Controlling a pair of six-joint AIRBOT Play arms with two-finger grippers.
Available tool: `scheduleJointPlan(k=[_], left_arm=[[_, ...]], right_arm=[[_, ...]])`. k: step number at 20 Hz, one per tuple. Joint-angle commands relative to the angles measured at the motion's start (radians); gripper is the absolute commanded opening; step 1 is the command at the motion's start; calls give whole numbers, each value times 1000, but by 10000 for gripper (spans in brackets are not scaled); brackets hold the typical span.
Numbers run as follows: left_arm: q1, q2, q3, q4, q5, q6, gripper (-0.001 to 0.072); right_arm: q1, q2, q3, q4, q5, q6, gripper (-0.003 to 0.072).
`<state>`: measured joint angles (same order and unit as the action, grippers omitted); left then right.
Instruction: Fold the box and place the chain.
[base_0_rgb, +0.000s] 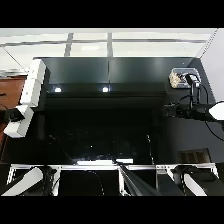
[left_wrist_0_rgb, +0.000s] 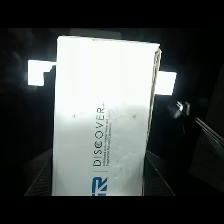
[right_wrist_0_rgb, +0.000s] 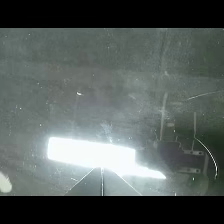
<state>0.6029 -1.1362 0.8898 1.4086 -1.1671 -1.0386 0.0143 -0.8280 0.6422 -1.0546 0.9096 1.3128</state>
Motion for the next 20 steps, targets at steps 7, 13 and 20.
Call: scheduleJointPlan(k=[7, 13, 20], left_arm=[[-97, -70, 231, -117, 85, 59, 716], [-296, -66, 364, -429, -76, -114, 20], [-671, 208, -117, -237, 304, -274, 20]], right_arm=[[0, 1, 0, 10, 16, 0, 20], [0, 0, 0, -39, -40, 0, 20], [0, 0, 0, -57, -54, 0, 20]])
